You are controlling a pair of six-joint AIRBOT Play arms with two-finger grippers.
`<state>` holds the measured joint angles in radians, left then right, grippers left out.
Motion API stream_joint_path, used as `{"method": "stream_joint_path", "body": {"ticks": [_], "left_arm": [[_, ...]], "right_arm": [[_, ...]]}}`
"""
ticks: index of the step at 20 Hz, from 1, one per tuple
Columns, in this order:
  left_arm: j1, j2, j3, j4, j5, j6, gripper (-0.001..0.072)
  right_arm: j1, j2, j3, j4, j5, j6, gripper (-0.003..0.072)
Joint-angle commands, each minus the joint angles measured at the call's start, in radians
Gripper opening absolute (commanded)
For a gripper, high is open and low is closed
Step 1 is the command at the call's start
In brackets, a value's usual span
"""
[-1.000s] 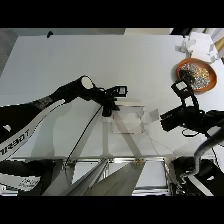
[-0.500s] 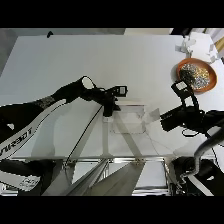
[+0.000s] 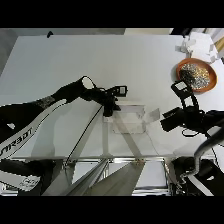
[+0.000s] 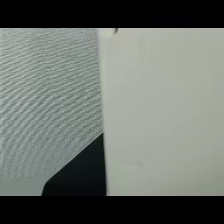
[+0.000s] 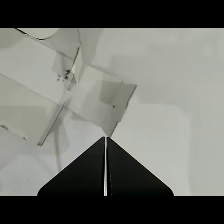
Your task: Fold the box and place the chain.
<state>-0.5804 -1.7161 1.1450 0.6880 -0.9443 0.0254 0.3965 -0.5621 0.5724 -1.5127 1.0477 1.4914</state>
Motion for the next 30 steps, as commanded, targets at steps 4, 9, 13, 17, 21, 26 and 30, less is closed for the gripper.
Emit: {"method": "stream_joint_path", "body": {"ticks": [4, 9, 13, 17, 21, 26, 30], "left_arm": [[-0.001, -0.001, -0.001, 0.001, -0.01, 0.0, 0.001], [-0.001, -0.001, -0.001, 0.001, -0.01, 0.0, 0.001], [-0.001, -0.001, -0.001, 0.001, -0.01, 0.0, 0.001], [-0.001, -0.001, -0.001, 0.001, -0.011, 0.0, 0.001], [-0.001, -0.001, -0.001, 0.001, -0.011, 0.0, 0.001], [-0.001, -0.001, -0.001, 0.001, -0.01, 0.0, 0.001], [-0.001, -0.001, -0.001, 0.001, -0.01, 0.0, 0.001]], "right_arm": [[0.001, -0.012, -0.04, 0.281, -0.088, -0.548, 0.0016], [0.001, -0.117, -0.097, 0.371, -0.038, -0.908, 0.0103], [0.007, -0.146, -0.127, 0.351, -0.106, -0.991, 0.0338], [0.152, -0.108, -0.225, 0.285, -0.298, -1.059, 0.0637], [0.256, -0.107, -0.384, 0.252, -0.562, -1.14, 0.0699], [0.262, -0.112, -0.418, 0.265, -0.651, -1.115, 0.0698], [0.262, -0.193, -0.421, 0.264, -0.708, -1.131, 0.0698]]}}
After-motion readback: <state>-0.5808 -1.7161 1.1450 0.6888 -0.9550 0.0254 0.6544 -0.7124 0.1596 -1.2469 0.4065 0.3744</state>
